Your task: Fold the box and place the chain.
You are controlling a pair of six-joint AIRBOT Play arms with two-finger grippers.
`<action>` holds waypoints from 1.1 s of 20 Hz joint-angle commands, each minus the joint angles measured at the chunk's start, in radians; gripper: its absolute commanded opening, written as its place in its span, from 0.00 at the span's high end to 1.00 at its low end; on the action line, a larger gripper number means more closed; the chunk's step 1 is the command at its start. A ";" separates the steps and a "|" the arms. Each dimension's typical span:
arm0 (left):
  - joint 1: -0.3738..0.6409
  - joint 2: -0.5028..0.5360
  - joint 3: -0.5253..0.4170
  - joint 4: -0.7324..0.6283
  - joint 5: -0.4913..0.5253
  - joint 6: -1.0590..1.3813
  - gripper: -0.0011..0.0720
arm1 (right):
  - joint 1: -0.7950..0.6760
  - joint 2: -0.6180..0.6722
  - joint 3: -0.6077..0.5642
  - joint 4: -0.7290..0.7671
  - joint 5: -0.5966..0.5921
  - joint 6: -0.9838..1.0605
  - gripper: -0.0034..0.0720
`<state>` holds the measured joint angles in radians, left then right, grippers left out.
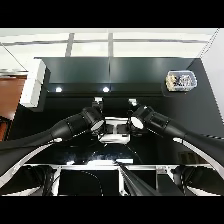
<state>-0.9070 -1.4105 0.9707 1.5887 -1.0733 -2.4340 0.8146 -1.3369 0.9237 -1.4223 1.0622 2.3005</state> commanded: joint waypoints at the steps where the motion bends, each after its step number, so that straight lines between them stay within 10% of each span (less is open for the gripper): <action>1: 0.001 0.000 0.000 0.000 -0.006 0.000 0.95 | -0.019 0.099 0.007 -0.035 0.068 -0.125 0.43; 8: 0.001 0.000 0.000 0.000 -0.002 0.000 0.95 | -0.174 0.458 -0.008 -0.550 0.195 -0.225 0.44; 12: 0.001 0.000 0.000 0.000 -0.002 0.000 0.95 | -0.536 0.424 -0.085 -0.669 -0.163 -0.225 0.44; 16: 0.001 0.000 0.000 0.000 -0.001 0.000 0.95 | -0.817 0.220 -0.009 -0.557 -0.457 -0.143 0.43; 18: 0.001 0.000 0.000 0.000 -0.002 0.000 0.95 | -0.883 0.034 0.158 -0.471 -0.373 -0.151 0.43; 20: 0.001 0.000 0.000 0.000 -0.007 0.000 0.95 | -0.934 -0.149 0.359 -0.296 -0.239 -0.233 0.08; 22: 0.001 0.000 0.000 0.000 -0.007 0.000 0.95 | -0.970 -0.308 0.546 -0.104 -0.102 -0.354 0.07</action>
<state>-0.9070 -1.4105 0.9707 1.5883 -1.0767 -2.4344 -0.0769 -1.4311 1.2423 -1.7741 0.8165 2.0666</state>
